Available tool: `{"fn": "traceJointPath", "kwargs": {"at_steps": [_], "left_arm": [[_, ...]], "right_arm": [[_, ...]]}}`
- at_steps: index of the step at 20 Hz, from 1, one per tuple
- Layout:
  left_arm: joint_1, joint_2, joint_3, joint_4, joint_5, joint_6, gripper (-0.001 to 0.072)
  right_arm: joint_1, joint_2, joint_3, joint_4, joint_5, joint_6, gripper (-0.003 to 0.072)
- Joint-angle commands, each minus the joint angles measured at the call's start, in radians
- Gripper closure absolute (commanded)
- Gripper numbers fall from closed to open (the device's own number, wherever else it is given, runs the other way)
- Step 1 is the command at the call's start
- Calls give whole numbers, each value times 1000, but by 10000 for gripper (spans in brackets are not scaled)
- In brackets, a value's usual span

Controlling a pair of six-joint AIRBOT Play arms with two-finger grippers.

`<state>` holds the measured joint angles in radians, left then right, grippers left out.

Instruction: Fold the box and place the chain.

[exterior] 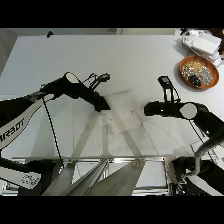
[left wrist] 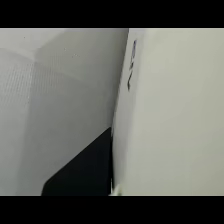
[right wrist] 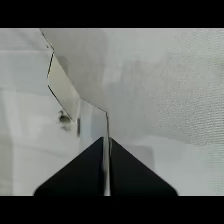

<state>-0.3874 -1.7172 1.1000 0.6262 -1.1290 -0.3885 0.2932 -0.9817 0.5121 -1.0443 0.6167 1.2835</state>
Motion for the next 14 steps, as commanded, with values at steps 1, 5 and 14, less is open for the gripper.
{"fn": "traceJointPath", "kwargs": {"at_steps": [1,5,14], "left_arm": [[-1,3,0,11,-31,103,706],[-1,40,0,121,-89,113,707],[-102,123,-10,125,-104,333,708]], "right_arm": [[0,7,2,36,90,3,470],[0,82,68,-3,330,4,440],[0,428,127,-182,595,56,442]]}}
